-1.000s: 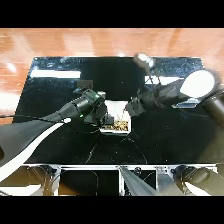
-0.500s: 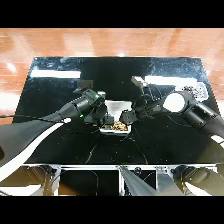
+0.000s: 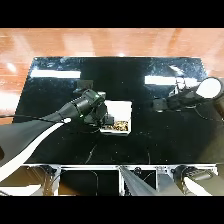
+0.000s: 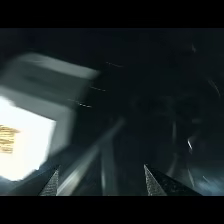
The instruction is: Fold the box and place the chain.
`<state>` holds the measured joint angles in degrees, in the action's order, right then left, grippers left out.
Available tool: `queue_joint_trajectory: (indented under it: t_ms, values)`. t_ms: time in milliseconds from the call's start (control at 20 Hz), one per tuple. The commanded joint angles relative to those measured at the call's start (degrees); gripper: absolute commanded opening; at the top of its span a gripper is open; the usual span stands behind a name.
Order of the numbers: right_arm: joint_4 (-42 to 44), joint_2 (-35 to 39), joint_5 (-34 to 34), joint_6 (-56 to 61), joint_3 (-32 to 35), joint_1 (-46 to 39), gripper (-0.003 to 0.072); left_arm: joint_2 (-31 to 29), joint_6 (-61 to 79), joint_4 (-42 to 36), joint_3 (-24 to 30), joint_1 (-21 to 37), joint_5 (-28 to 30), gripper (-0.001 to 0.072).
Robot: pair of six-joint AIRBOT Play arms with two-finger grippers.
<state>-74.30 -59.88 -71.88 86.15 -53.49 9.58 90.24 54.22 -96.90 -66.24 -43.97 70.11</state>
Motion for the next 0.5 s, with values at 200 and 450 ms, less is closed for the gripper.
queue_joint_trajectory:
  t_ms: [200,450]
  values:
    - [-1.2,0.5,-5.4,-1.1,5.7,-6.3,0.0613,-0.1,0.0,-1.4,-1.9,0.1,2.9,0.046]
    - [2.7,1.3,-7.7,-4.1,5.7,-6.3,0.0613,-1.9,1.9,-0.7,-6.4,0.9,6.1,0.046]
